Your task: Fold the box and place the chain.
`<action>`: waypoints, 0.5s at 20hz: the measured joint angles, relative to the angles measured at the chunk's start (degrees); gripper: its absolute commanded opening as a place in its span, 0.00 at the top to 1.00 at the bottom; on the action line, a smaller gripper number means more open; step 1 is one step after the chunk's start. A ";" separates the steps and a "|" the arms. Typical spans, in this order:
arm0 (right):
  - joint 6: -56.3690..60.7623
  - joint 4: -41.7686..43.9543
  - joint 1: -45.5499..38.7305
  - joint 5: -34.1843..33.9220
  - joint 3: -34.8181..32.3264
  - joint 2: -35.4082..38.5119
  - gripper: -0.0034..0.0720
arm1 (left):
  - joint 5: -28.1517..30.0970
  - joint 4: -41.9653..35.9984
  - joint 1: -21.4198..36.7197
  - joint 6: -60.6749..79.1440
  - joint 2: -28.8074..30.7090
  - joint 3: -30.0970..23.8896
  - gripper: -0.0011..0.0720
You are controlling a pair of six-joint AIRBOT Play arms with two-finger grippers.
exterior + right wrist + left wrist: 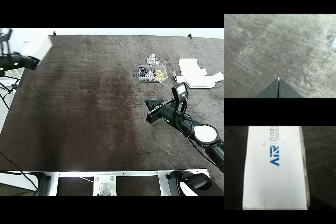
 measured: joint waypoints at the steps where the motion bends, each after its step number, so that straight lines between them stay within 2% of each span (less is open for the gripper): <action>1: 0.07 0.00 0.00 -0.02 0.00 0.00 0.95 | 0.85 0.24 1.75 -0.81 -0.79 -0.04 0.96; 4: 0.35 0.04 0.00 0.00 -0.04 0.00 0.95 | 2.99 0.68 4.92 -2.23 -3.87 -0.04 0.96; 10: 0.66 0.13 0.00 0.00 -0.04 0.00 0.95 | 8.96 1.77 6.71 -2.99 -10.34 -0.04 0.96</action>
